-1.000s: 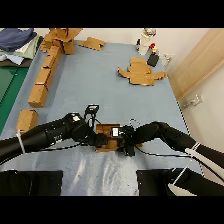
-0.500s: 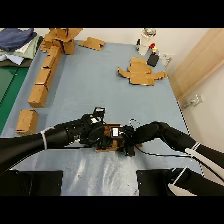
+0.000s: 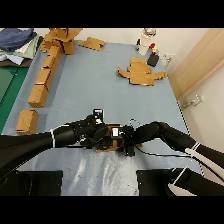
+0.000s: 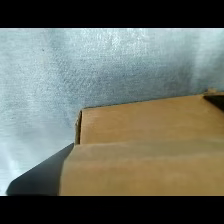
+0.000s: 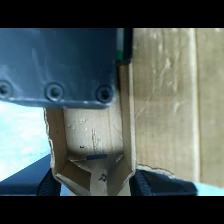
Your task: Fold the box.
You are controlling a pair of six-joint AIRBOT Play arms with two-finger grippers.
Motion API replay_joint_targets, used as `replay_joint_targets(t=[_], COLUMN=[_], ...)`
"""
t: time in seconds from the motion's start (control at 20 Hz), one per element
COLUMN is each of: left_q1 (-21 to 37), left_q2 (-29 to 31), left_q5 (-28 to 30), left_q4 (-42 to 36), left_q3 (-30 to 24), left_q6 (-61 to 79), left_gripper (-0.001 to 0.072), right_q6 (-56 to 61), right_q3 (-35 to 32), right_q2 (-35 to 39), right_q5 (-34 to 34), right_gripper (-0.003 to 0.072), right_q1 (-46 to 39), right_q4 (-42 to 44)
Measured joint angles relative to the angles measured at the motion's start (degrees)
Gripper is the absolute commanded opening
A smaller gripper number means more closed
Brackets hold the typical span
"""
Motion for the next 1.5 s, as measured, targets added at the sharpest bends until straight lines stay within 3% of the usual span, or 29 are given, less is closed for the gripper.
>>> replay_joint_targets(t=[0.05,0.1,0.15,0.65,0.7,0.75,0.8,1.2,1.4,1.45,1.5], left_q1=[0.0,0.1,0.2,0.1,0.1,0.1,0.1,1.3,3.2,3.8,4.3], left_q2=[-0.1,-0.1,-0.1,-0.2,-0.2,-0.2,-0.2,2.7,6.9,7.9,8.8], left_q5=[0.1,0.1,0.0,1.2,1.4,1.9,2.9,0.1,-4.9,-6.1,-7.0], left_q4=[0.1,0.1,0.2,0.3,0.3,0.3,-0.1,-0.1,0.0,0.1,0.0], left_q3=[0.0,0.0,0.0,0.0,0.0,0.0,0.0,0.0,0.0,0.0,0.0], left_q6=[-0.3,-0.7,-1.2,-2.4,-2.3,-2.1,-1.9,-1.2,0.5,1.0,1.6], left_gripper=[0.0212,0.0076,0.0014,0.0016,0.0137,0.0435,0.0560,0.0561,0.0558,0.0539,0.0426], right_q6=[0.0,0.0,0.0,0.0,0.0,0.0,0.0,0.0,0.0,0.0,0.0], right_q3=[0.0,0.0,0.0,0.0,0.0,0.0,0.0,0.0,0.0,0.0,0.0], right_q2=[0.0,0.0,0.0,0.0,0.0,0.0,0.0,0.0,0.0,0.0,0.0], right_q5=[0.0,0.0,0.0,0.1,0.1,0.1,0.1,0.0,0.0,0.0,0.0], right_gripper=[0.0505,0.0505,0.0505,0.0505,0.0505,0.0505,0.0505,0.0505,0.0505,0.0505,0.0505], right_q1=[0.0,0.0,0.0,-0.1,-0.1,-0.1,-0.1,-0.1,-0.1,-0.1,-0.1], right_q4=[0.0,0.0,-0.1,-0.2,-0.2,-0.2,0.1,0.1,0.0,0.0,0.0])
